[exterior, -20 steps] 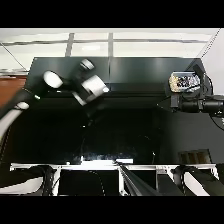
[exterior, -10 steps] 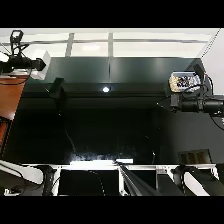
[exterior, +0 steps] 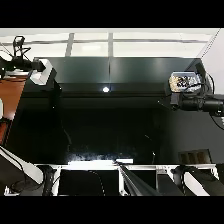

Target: Fold the box and place the chain.

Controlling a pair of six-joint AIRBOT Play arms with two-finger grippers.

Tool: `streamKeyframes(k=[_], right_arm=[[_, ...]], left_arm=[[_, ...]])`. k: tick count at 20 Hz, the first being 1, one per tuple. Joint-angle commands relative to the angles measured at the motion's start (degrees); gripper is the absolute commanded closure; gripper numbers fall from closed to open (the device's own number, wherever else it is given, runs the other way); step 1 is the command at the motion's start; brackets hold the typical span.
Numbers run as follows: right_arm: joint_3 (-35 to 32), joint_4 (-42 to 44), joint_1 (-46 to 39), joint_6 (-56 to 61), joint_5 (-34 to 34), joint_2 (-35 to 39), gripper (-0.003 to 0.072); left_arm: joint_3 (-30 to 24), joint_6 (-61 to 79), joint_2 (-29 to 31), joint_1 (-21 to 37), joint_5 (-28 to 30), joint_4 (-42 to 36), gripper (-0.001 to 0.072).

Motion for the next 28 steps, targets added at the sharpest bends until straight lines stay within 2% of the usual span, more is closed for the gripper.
streamKeyframes(k=[1, 2, 3, 4, 5, 8, 9, 11, 13, 16, 17, 18, 20, 24, 28], right_arm=[[0.04, 0.0, -0.02, 0.76, 5.33, 0.11, 0.0678], [0.07, -0.31, 0.0, 0.76, 8.46, 0.46, 0.0678], [0.11, -1.22, -0.02, 0.79, 10.38, 1.16, 0.0679], [0.11, -3.02, -0.02, 1.2, 11.17, 2.45, 0.0679], [0.11, -5.49, -0.04, 2.14, 11.13, 4.09, 0.0679], [0.9, -15.93, -0.04, 4.7, 10.34, 10.51, 0.0678], [0.9, -19.47, -0.04, 4.83, 9.53, 12.96, 0.0679], [0.9, -26.51, -0.04, 4.81, 7.65, 16.94, 0.0679], [0.72, -32.2, -0.02, 4.7, 3.43, 19.93, 0.0678], [-3.54, -31.06, -0.02, 2.05, -11.19, 22.8, 0.0678], [-5.55, -30.23, -0.02, 0.26, -16.2, 22.84, 0.0678], [-7.89, -29.35, -0.02, -1.53, -21.49, 22.82, 0.0678], [-11.61, -29.33, -0.02, -1.64, -28.7, 22.69, 0.0677], [-12.17, -28.68, -0.02, -1.6, -25.18, 22.67, 0.0677], [-12.17, -28.7, -0.02, -1.62, -24.92, 22.69, 0.0676]], left_arm=[[10.03, -5.79, 0.55, 0.09, -13.62, 4.07, 0.0015], [13.75, -6.08, 0.72, 0.09, -20.22, 4.66, 0.0056], [15.58, -6.97, 1.62, 0.09, -25.57, 4.74, 0.0197], [15.1, -9.6, 3.74, 0.09, -29.81, 5.46, 0.0501], [13.18, -11.47, 6.25, 0.09, -32.76, 5.88, 0.0683], [2.1, -18.29, 16.79, -0.5, -37.4, 6.12, 0.0687], [-2.89, -23.19, 21.16, -1.18, -35.95, 6.27, 0.0687], [-17.31, -21.7, 33.22, -4.9, -28.61, 3.89, 0.0687], [-35.1, -17.75, 47.89, -11.04, -16.33, 2.93, 0.0686], [-60.98, -17.73, 68.65, -20.13, 1.33, 2.93, 0.0686], [-67.91, -17.7, 74.29, -21.9, 5.53, 3.19, 0.0686], [-72.54, -17.73, 78.68, -22.88, 6.51, 4.68, 0.0686], [-77.92, -17.97, 84.54, -23.21, 4.37, 6.84, 0.0685], [-79.25, -17.97, 89.33, -23.23, 1.73, 6.45, 0.0684], [-79.25, -17.97, 89.44, -23.23, 1.84, 5.64, 0.0684]])
